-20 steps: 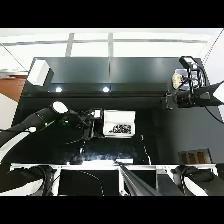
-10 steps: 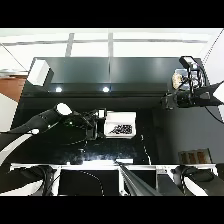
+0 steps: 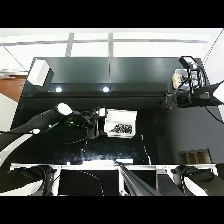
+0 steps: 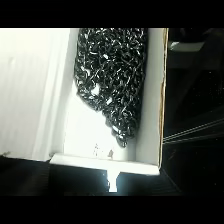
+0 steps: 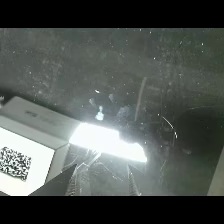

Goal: Fold the box and place the chain.

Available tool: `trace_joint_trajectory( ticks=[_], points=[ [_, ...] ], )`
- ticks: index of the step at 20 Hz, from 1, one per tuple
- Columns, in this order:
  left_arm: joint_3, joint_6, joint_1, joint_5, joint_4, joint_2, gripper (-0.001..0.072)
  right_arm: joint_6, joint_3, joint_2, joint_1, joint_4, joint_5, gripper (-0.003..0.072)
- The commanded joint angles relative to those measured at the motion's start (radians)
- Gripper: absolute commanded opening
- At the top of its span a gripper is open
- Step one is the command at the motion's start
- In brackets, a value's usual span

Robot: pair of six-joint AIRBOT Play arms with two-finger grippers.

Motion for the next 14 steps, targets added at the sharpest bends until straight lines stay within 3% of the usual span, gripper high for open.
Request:
trace_joint_trajectory(
  ticks=[1,3,4,5,11,14],
  points=[
    [0.001,0.021,0.000,-0.021,-0.003,-0.001,0.0517,0.000,0.000,-0.001,0.000,0.000,-0.020,0.0369],
    [0.001,0.023,0.000,-0.022,-0.003,-0.001,0.0482,0.000,0.000,-0.001,0.000,0.000,-0.041,0.0370],
    [0.001,0.023,0.000,-0.022,-0.003,-0.001,0.0482,0.000,0.000,-0.002,0.000,0.001,-0.048,0.0464],
    [0.001,0.023,0.000,-0.022,-0.003,-0.001,0.0483,0.000,0.000,-0.006,0.000,0.007,-0.054,0.0690],
    [0.001,0.024,0.000,-0.022,-0.003,-0.001,0.0483,-0.123,0.000,-0.135,0.039,0.225,-0.087,0.0705],
    [0.001,0.024,0.000,-0.022,-0.003,-0.001,0.0483,-0.257,0.000,-0.211,0.093,0.236,-0.153,0.0705]
  ],
)
